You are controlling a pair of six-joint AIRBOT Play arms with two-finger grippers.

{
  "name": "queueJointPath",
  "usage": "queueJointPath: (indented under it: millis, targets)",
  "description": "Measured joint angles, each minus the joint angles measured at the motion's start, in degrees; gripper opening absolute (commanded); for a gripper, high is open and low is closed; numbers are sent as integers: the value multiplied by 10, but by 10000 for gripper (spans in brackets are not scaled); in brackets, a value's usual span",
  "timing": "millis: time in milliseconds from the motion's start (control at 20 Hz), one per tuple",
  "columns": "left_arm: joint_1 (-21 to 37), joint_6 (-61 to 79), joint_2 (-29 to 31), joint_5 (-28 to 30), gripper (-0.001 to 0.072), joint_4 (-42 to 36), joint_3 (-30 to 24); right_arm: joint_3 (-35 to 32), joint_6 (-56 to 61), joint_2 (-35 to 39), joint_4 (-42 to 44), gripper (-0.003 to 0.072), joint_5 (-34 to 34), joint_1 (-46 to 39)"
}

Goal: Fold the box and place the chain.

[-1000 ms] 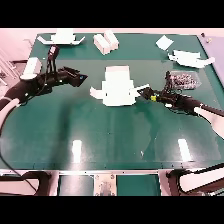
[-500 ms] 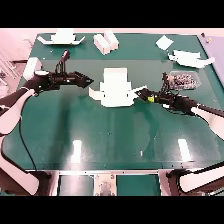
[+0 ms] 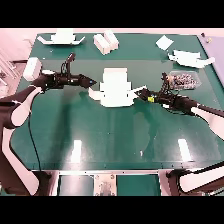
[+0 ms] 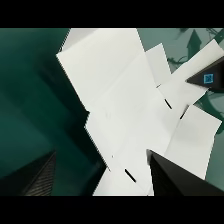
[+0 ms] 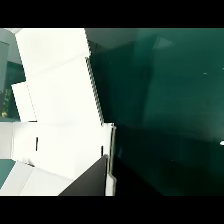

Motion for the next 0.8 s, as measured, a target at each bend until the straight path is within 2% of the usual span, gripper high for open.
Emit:
queueJointPath:
  millis: [150, 450, 800]
  targets:
    - [-2, -16, -3, -11, 616, 7, 11, 0, 0, 0, 0, 13, 0, 0]
    - [-18, -70, -5, 17, 616, 114, 71, 0, 0, 0, 0, 14, 0, 0]
    - [-34, -103, -46, 29, 616, 150, 115, 0, -1, 0, 0, 14, 0, 0]
